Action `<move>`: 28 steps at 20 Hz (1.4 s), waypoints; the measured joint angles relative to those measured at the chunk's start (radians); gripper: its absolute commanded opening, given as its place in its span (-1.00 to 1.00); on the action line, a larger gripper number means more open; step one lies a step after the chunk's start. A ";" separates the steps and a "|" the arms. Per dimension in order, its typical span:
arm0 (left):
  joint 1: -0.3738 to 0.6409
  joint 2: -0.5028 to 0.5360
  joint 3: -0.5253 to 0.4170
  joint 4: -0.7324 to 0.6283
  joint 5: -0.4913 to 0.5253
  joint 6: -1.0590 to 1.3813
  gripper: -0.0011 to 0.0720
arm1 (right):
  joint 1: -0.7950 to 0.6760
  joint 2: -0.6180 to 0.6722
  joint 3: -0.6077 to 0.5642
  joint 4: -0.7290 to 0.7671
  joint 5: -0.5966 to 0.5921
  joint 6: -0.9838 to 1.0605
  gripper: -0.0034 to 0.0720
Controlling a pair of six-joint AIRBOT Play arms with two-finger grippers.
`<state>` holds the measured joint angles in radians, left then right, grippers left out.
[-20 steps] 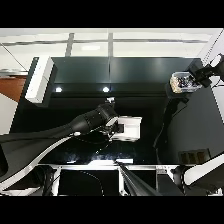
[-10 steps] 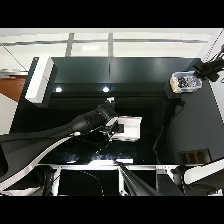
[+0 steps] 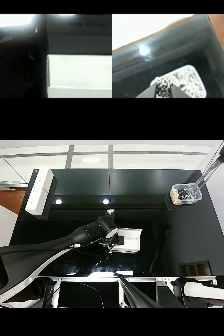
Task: Fold the box and place the chain.
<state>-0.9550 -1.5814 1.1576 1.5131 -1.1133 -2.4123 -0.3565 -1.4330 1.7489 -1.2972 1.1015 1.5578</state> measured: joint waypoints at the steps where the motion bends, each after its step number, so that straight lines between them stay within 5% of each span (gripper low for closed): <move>1: 0.000 0.000 0.000 -0.003 -0.001 0.000 -0.88 | 0.000 0.034 0.012 0.012 0.003 -0.014 -0.80; 13: 0.000 0.000 0.000 -0.011 -0.001 0.000 -0.89 | 0.120 0.389 0.031 0.128 0.179 -0.134 -0.80; 21: 0.000 0.000 0.000 -0.011 0.000 0.000 -0.88 | 0.316 0.571 -0.301 0.181 0.353 -0.175 -0.80; 28: 0.000 0.000 0.000 -0.011 0.002 0.000 -0.88 | 0.507 0.604 -0.550 0.330 0.379 -0.212 -0.80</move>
<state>-0.9550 -1.5814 1.1576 1.5017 -1.1114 -2.4126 0.1509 -0.8288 1.1988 -0.9668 1.4803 1.3453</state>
